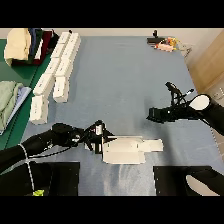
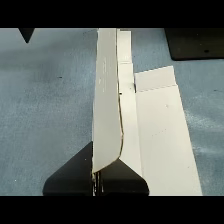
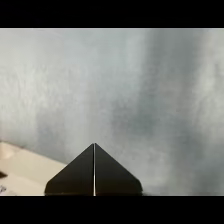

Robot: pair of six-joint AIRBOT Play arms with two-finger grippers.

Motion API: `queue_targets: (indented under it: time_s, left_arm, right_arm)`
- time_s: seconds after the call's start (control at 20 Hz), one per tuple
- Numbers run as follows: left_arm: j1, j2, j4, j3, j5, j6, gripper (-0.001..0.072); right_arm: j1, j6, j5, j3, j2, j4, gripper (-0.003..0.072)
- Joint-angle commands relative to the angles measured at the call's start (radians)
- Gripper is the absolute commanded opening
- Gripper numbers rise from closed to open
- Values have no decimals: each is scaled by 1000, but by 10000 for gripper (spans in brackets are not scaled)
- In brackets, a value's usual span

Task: Fold the box.

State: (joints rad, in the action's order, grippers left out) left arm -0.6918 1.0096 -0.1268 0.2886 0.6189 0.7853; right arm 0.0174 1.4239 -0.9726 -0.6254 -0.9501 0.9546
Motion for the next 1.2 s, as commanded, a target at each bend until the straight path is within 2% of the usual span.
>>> queue_targets:
  time_s: [0.0,0.1,0.2,0.3,0.55,0.75,0.85,1.0,1.05,1.1,1.15]
  left_arm:
    - [0,0,0,1,3,0,12]
    - [-1,0,0,1,3,0,12]
    - [0,0,0,1,3,0,12]
    - [0,0,0,1,3,0,12]
    - [0,0,0,1,3,0,12]
    - [0,0,0,1,3,0,12]
    - [0,0,0,1,3,0,12]
    - [-1,0,0,1,3,0,13]
    - [-1,0,0,1,3,0,12]
    - [0,0,0,1,3,0,12]
    - [0,0,0,2,2,0,12]
  right_arm:
    - [-1,112,-159,-1,58,31,4]
    - [-1,251,-284,0,145,91,4]
    - [-15,295,-419,8,238,129,4]
    - [-72,343,-466,42,339,158,4]
    - [-330,338,-428,188,509,149,4]
    - [-615,187,-218,249,507,177,4]
    - [-784,148,-138,255,502,272,4]
    - [-1074,142,-112,257,501,478,14]
    - [-1158,119,-94,265,500,539,203]
    - [-1220,111,-48,278,492,606,480]
    - [-1270,111,14,294,475,685,604]
